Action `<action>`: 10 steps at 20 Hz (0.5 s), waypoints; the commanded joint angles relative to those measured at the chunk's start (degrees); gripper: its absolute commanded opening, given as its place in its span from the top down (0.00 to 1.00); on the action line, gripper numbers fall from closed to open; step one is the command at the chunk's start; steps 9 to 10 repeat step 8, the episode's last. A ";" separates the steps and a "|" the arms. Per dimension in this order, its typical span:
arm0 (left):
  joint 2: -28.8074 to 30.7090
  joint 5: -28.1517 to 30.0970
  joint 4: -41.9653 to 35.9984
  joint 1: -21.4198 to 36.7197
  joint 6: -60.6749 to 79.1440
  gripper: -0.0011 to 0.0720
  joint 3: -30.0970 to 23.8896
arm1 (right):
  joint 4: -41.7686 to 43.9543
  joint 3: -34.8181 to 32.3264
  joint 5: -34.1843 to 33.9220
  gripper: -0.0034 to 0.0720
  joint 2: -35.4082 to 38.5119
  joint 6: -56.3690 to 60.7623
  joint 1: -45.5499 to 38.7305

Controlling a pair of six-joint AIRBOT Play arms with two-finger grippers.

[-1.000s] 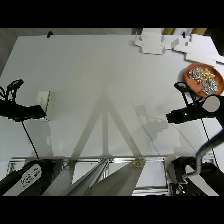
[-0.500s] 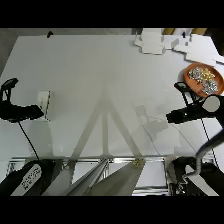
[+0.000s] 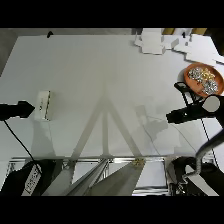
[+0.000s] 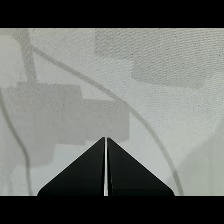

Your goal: Fold the box and place the chain.

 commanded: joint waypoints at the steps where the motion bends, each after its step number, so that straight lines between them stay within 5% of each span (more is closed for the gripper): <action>1: 2.56 0.59 -0.02 0.00 0.00 0.04 -0.02 | 0.02 0.00 0.02 0.94 0.04 0.00 -0.04; 10: 2.49 0.81 -0.02 0.00 0.00 0.04 -0.02 | 0.02 0.00 0.02 0.94 0.04 0.00 -0.04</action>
